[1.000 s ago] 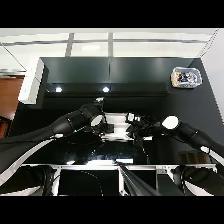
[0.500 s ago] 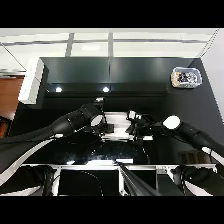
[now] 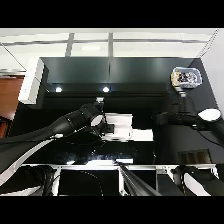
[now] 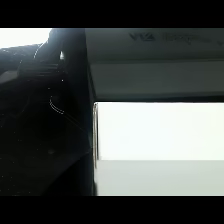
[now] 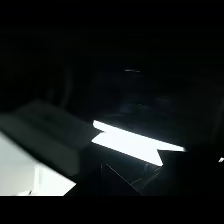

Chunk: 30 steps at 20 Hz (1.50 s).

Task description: Fold the box and place the chain.

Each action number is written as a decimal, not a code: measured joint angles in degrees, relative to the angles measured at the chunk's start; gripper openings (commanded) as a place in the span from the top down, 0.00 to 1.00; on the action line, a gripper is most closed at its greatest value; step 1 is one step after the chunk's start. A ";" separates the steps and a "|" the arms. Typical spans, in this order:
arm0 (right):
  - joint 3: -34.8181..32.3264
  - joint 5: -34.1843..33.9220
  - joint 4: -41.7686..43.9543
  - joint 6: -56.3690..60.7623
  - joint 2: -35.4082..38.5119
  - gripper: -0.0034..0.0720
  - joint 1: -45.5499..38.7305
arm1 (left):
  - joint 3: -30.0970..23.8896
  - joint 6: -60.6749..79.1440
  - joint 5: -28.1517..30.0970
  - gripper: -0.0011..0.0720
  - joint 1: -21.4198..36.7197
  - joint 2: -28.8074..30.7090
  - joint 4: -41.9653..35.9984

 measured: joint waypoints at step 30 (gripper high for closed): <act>-2.43 15.28 12.76 2.27 -13.57 0.16 8.02 | 0.00 -0.09 -0.02 0.95 0.00 0.00 0.11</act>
